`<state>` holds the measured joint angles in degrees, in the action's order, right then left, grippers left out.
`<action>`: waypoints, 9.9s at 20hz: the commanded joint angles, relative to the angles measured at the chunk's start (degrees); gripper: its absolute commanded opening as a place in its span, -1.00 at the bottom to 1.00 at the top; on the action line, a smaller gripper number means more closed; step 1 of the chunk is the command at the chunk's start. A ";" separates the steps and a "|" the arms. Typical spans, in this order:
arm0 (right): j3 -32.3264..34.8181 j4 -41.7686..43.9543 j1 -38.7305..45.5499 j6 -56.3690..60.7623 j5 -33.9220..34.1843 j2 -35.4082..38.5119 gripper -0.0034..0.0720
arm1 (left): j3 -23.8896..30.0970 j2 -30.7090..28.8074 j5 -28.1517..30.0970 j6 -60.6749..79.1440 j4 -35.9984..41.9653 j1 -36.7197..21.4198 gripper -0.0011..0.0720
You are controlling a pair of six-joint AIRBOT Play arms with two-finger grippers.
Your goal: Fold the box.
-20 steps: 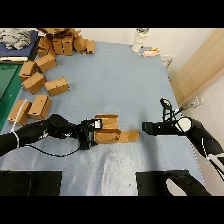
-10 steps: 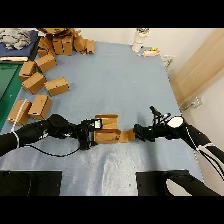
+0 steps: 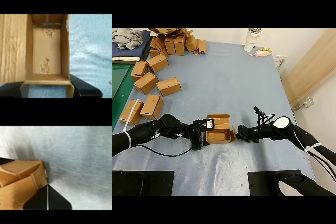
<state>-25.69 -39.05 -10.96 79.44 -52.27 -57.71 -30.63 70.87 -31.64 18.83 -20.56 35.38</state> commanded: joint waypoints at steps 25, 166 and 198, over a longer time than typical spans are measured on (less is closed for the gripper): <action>-11.32 -38.27 -23.93 32.26 3.85 4.07 0.09 | -0.02 -0.02 0.02 0.00 0.00 -0.04 0.30; -8.57 9.81 -4.24 -47.65 -9.03 -4.48 -0.90 | -0.02 -0.02 -0.02 -0.02 0.00 -0.02 0.30; -6.43 5.99 -20.17 -94.99 6.71 1.42 0.30 | -0.02 -0.04 0.02 0.00 -0.02 -0.02 0.30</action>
<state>-32.14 -32.25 -31.09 -15.07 -47.20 -55.68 -30.63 70.87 -31.64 18.83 -20.56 35.38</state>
